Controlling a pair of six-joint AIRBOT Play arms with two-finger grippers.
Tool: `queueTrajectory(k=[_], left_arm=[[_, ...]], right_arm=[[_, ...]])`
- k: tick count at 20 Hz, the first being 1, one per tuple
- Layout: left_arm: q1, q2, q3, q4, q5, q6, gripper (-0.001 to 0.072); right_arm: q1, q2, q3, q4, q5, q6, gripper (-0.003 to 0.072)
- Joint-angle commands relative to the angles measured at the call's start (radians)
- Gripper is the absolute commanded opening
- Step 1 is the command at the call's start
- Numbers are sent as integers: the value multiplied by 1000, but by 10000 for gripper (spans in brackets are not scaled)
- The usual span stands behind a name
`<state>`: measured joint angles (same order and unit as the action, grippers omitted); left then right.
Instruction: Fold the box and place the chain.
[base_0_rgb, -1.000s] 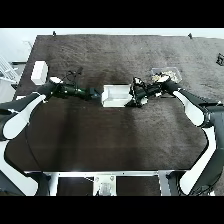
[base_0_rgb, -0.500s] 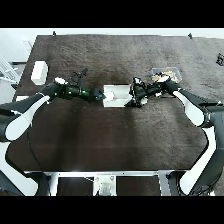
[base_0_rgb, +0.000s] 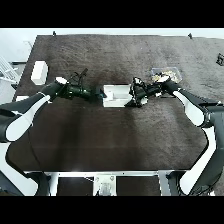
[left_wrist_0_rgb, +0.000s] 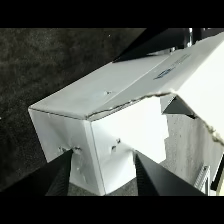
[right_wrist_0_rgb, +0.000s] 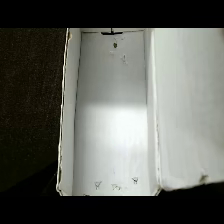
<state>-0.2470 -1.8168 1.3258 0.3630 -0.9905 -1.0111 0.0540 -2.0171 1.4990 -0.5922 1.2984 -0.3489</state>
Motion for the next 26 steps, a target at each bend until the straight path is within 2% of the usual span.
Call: queueTrajectory(k=[1, 13, 23, 26], left_arm=[[-22, 1, 31, 61, 32, -92, 457], [-98, 1, 166, 443, 41, -487, 457], [-133, 1, 178, 504, 67, -563, 456], [-151, 1, 178, 575, 82, -615, 457]], right_arm=[[1, 0, 0, 0, 0, 0, 517], [1, 0, 0, 0, 0, 0, 517], [1, 0, -1, 0, 0, 0, 517], [1, 0, -1, 0, 0, 0, 517]])
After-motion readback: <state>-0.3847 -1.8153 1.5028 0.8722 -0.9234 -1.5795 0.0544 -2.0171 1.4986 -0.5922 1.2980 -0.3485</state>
